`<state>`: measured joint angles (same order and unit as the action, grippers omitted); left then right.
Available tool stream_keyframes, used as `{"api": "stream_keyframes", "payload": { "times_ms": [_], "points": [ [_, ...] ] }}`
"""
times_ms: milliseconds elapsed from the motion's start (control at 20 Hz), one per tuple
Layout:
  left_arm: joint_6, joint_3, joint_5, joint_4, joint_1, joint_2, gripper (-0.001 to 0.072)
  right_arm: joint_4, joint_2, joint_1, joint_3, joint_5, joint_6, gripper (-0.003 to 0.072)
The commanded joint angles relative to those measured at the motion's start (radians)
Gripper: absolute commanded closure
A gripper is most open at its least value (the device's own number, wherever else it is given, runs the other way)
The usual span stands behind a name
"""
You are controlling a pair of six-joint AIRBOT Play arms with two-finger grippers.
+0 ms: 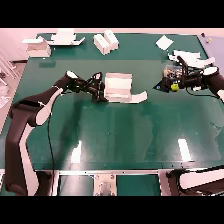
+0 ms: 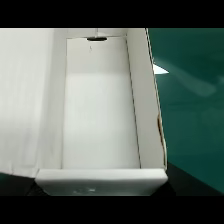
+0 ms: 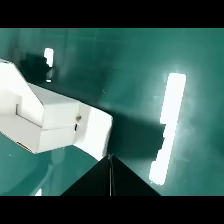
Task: Fold the box and place the chain.
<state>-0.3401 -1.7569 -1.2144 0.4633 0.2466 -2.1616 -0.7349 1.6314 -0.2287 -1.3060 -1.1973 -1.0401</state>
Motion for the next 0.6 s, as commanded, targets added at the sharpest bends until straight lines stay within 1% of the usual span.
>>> {"api": "stream_keyframes", "payload": {
  "times_ms": [0, 250, 400, 550],
  "points": [
    [0.000, 0.000, 0.002, 0.000, 0.000, 0.000, 0.0305, 0.000, 0.017, -0.008, 0.063, 0.027, -0.033, 0.0683],
    [0.000, 0.000, 0.002, 0.000, 0.000, 0.000, 0.0305, 0.009, 0.077, 0.021, 0.095, 0.037, -0.034, 0.0683],
    [0.000, 0.000, 0.002, 0.000, 0.000, 0.000, 0.0305, 0.059, 0.100, 0.053, 0.101, 0.067, -0.033, 0.0683],
    [0.000, 0.000, 0.002, 0.000, 0.000, 0.000, 0.0305, 0.073, 0.124, 0.103, 0.101, 0.076, -0.034, 0.0683]
  ]
}}
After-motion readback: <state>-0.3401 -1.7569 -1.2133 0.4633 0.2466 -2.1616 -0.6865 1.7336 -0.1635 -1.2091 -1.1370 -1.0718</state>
